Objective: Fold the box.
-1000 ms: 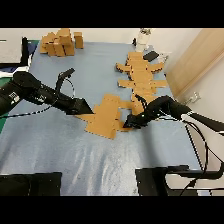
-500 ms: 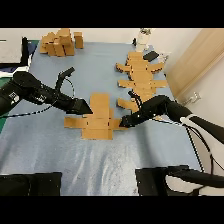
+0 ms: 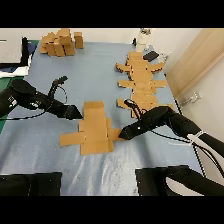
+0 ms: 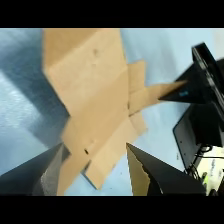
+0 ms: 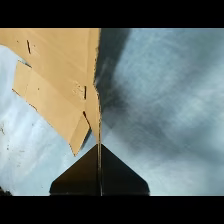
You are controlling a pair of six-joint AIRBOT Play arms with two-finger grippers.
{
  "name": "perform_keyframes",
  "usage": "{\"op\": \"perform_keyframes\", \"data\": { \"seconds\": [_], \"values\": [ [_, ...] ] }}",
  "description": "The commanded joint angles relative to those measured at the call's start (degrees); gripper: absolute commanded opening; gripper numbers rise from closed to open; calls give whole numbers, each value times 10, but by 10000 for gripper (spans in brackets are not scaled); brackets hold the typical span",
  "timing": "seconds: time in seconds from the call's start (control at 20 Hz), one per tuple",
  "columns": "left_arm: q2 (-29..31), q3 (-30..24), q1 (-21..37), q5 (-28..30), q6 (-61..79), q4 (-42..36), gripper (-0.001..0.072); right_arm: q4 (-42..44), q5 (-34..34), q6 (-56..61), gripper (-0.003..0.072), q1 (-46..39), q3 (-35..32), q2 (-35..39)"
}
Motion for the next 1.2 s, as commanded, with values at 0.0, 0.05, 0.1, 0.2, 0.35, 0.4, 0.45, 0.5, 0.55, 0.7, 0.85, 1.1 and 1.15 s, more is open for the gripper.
{"op": "perform_keyframes", "data": {
  "seconds": [0.0,0.05,0.1,0.2,0.35,0.4,0.45,0.5,0.55,0.7,0.85,1.1,1.15],
  "values": [
    [-43,-7,21,11,39,-1,595,-5,7,11,1,39,-11,8],
    [-62,-7,21,10,44,-2,595,-6,12,19,0,50,-11,8],
    [-83,-7,21,10,54,-5,595,-6,13,24,0,60,-11,8],
    [-113,-7,21,2,84,-40,595,-8,13,35,1,72,-11,8],
    [-143,-7,21,-19,123,-83,595,-19,13,49,0,74,-11,8],
    [-152,-7,21,-32,132,-92,595,-24,13,50,0,74,-11,8],
    [-160,-7,21,-53,146,-106,594,-29,14,54,1,74,-11,8],
    [-166,-7,21,-79,162,-125,594,-32,14,54,1,74,-11,8],
    [-170,-7,21,-106,179,-148,594,-34,14,55,0,74,-11,8],
    [-170,-7,21,-139,199,-165,398,-38,14,59,1,74,-11,8],
    [-172,-7,21,-148,201,-160,347,-38,14,63,1,74,-11,8],
    [-172,-7,21,-170,203,-153,345,-38,21,65,1,74,-11,8],
    [-172,-7,21,-171,203,-153,345,-38,21,65,1,74,-11,8]
  ]
}}
